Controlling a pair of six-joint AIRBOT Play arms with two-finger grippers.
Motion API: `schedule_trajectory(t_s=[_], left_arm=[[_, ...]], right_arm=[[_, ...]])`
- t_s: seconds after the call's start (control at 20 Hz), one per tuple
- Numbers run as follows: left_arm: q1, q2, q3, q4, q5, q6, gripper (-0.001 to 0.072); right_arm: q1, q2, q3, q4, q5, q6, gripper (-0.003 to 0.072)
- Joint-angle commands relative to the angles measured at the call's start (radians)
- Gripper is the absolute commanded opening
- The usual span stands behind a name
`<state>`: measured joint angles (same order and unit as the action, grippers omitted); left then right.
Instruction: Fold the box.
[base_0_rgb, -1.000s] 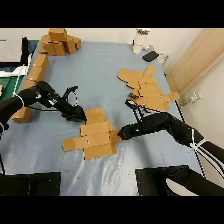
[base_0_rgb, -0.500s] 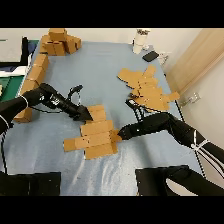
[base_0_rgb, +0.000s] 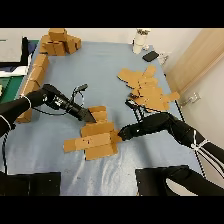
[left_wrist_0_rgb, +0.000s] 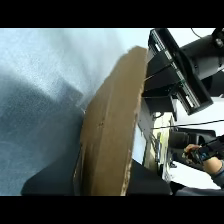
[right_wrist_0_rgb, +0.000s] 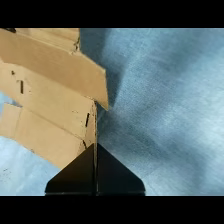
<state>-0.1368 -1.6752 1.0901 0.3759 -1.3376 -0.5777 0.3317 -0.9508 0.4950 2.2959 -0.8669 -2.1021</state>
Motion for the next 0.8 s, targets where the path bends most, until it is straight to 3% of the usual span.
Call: schedule_trajectory(t_s=[0.0,0.05,0.1,0.15,0.4,0.5,0.6,0.75], left_arm=[[-0.013,-0.004,0.000,0.014,-0.005,0.046,0.0234],[-0.014,-0.004,0.000,0.023,-0.006,0.047,0.0227],[-0.013,-0.004,0.000,0.030,-0.006,0.056,0.0082],[-0.013,-0.004,0.000,0.034,-0.005,0.072,0.0016],[-0.013,-0.004,0.000,0.032,0.014,0.127,0.0015],[-0.018,-0.003,0.002,0.028,0.021,0.146,0.0013],[-0.042,0.008,0.011,0.024,0.034,0.169,0.0011],[-0.106,0.072,0.009,0.029,0.132,0.275,0.0012]], right_arm=[[0.001,0.001,0.000,-0.003,-0.006,0.000,0.0001],[0.001,0.001,0.000,-0.003,-0.006,0.000,0.0001],[0.001,0.001,0.000,-0.003,-0.006,0.000,0.0001],[0.001,0.001,0.000,-0.003,-0.006,0.000,0.0001],[0.001,0.000,0.000,-0.007,-0.008,0.000,0.0032],[0.000,0.001,0.003,-0.065,0.000,0.000,0.0457],[-0.005,0.001,0.023,-0.154,0.006,0.032,0.0458],[-0.036,0.001,0.106,-0.384,-0.021,0.204,0.0457]])
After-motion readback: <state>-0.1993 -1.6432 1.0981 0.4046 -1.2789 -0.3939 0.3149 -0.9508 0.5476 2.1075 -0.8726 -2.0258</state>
